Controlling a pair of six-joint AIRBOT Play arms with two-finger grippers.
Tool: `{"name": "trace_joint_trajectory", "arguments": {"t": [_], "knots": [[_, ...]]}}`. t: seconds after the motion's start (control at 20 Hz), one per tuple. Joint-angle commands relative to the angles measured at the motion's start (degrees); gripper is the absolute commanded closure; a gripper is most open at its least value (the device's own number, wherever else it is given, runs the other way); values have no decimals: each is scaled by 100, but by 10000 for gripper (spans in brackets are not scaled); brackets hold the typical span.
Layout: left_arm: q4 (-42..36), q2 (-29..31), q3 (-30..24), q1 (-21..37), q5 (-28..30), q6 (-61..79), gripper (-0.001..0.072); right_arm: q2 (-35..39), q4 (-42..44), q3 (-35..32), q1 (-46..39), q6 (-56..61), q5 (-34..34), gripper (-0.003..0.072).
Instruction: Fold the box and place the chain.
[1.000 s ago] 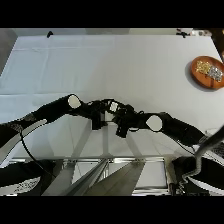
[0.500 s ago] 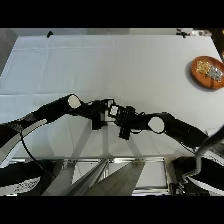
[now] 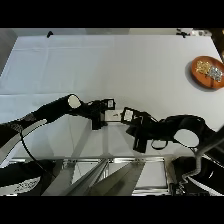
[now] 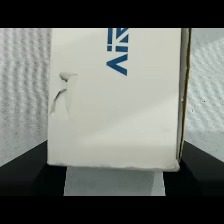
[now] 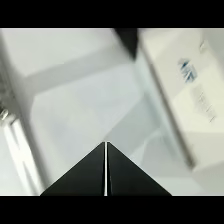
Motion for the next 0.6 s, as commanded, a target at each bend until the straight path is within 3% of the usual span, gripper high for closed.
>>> {"name": "trace_joint_trajectory", "arguments": {"t": [0.0, 0.2, 0.35, 0.55], "knots": [[2, 4, -2, -2, 4, 4, 575, 254, -361, 4, 2, 1036, 1572, 679], [-15, 4, -2, -2, -2, 2, 574, 254, -883, 4, 2, 1364, 1639, 679], [-13, 4, -2, -2, -83, 2, 575, 243, -1799, 2, -17, 2540, 1700, 679], [-55, 7, -2, -2, -258, 2, 576, 243, -1895, 2, -518, 2699, 1687, 679]]}}
